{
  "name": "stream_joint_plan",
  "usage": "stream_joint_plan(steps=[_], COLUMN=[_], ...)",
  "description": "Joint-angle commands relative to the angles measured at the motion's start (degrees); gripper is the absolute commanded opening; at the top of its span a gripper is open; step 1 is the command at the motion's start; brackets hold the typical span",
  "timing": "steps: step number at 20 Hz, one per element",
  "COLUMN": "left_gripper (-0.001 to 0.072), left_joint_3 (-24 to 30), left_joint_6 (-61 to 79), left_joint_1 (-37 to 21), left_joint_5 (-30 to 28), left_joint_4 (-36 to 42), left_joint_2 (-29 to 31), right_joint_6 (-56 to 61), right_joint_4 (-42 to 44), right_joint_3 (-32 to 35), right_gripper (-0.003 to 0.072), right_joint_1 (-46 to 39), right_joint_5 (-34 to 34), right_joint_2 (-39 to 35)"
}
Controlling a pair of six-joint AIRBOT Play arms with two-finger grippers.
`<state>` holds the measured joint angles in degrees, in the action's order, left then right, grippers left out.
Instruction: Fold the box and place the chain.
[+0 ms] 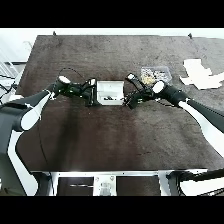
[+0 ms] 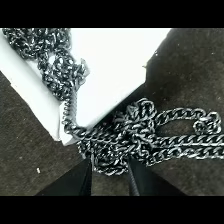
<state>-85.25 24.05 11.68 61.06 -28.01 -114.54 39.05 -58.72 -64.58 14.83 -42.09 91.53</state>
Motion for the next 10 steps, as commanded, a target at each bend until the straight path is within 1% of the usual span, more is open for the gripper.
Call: stream_joint_plan(steps=[1, 3, 4, 5, 7, 9, 10], left_gripper=[0.0623, 0.0623, 0.0623, 0.0623, 0.0623, 0.0623, 0.0623], left_joint_3=[0.0, 0.0, 0.0, 0.0, 0.0, 0.0, 0.0], left_joint_6=[0.0, 0.0, 0.0, 0.0, 0.0, 0.0, 0.0], left_joint_1=[0.0, 0.0, 0.0, 0.0, 0.0, 0.0, 0.0], left_joint_5=[0.0, 0.0, 0.0, 0.0, 0.0, 0.0, 0.0], left_joint_4=[0.0, 0.0, 0.0, 0.0, 0.0, 0.0, 0.0], left_joint_2=[0.0, 0.0, 0.0, 0.0, 0.0, 0.0, 0.0], right_joint_6=[-0.8, -1.7, -1.7, -2.1, -2.3, -2.2, -2.1], right_joint_4=[0.2, 0.2, 0.2, 0.2, 0.2, 0.2, 0.2], right_joint_3=[0.0, 0.0, 0.0, 0.0, -0.2, -0.2, -0.2], right_gripper=[0.026, 0.0067, 0.0038, 0.0013, 0.0012, 0.0013, 0.0032], right_joint_1=[0.0, 0.0, -0.1, -0.1, -0.1, -0.1, -0.2], right_joint_5=[0.9, 1.1, 1.2, 1.2, 1.1, 0.6, 0.0], right_joint_2=[0.2, 0.2, 0.2, 0.2, 0.0, -1.8, -2.8])
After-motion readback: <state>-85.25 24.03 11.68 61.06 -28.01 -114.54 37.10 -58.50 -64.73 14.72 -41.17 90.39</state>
